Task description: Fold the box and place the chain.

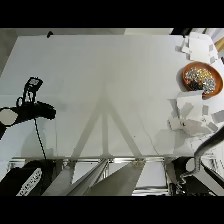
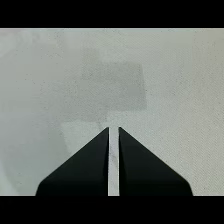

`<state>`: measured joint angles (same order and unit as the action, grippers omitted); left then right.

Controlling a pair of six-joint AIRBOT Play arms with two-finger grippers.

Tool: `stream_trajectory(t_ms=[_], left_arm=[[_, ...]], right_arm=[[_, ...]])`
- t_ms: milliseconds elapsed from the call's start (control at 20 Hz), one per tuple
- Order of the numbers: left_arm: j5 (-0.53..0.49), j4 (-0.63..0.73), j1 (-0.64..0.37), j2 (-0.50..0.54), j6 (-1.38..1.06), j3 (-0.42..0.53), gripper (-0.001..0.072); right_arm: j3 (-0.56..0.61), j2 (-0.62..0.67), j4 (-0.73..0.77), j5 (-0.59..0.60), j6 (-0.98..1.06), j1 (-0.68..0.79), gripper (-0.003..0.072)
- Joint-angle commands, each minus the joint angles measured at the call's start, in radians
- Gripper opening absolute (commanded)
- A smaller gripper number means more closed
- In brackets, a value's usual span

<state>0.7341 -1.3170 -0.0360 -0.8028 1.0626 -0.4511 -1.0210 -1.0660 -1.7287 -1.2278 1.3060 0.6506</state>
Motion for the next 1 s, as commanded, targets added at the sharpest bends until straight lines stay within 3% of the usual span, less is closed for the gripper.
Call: stream_trajectory(t_ms=[0, 100, 350, 550, 950], left_arm=[[0.0, 0.0, 0.0, 0.0, 0.0, 0.0, 0.007], [0.0, 0.0, 0.0, 0.0, 0.0, 0.0, 0.007], [0.0, 0.0, 0.0, 0.0, 0.0, 0.0, 0.007], [0.0, 0.0, 0.0, 0.0, 0.0, 0.0, 0.007], [0.0, 0.0, 0.0, 0.0, 0.0, 0.0, 0.007]], right_arm=[[0.0, -0.021, -0.002, 0.042, -0.084, 0.002, 0.0078], [0.0, -0.039, -0.002, 0.061, -0.141, 0.002, 0.0271], [0.0, -0.071, -0.003, 0.138, -0.239, 0.002, 0.045], [0.0, -0.127, -0.007, 0.148, -0.242, 0.051, 0.0509], [0.0, -0.22, 0.058, 0.161, -0.322, 0.181, 0.0508]])
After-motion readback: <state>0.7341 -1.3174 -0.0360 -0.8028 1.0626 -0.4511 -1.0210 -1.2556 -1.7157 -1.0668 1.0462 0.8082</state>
